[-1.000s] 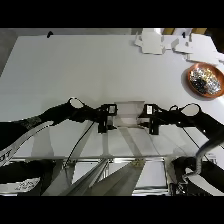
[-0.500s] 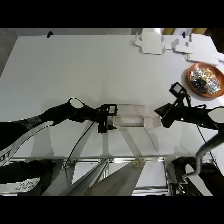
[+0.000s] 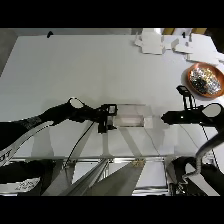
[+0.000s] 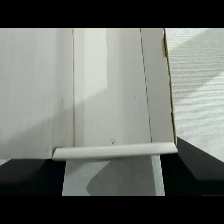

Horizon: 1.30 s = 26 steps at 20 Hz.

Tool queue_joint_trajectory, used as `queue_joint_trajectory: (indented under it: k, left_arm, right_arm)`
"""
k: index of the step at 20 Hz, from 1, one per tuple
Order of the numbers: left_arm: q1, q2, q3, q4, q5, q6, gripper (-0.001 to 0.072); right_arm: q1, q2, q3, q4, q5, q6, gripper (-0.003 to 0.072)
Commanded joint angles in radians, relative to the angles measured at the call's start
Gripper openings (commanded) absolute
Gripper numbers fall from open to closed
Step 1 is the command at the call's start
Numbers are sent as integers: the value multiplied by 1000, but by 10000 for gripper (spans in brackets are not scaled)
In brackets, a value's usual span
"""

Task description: Fold the box and place the chain.

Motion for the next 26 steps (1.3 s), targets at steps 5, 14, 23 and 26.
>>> queue_joint_trajectory:
  k: [5, 14, 23, 26]
  left_arm:
    - [1, 0, 0, 0, 0, 0, 209]
    - [1, 0, 0, 0, 0, 0, 209]
    - [1, 0, 0, 0, 0, 0, 209]
    - [1, 0, 0, 0, 0, 0, 209]
  right_arm:
    - [123, -130, -6, 214, 39, -23, 14]
    - [129, 3, -6, 314, 75, -48, 202]
    - [169, 7, -6, 318, 73, -10, 321]
    - [259, 7, -6, 277, -22, 78, 323]
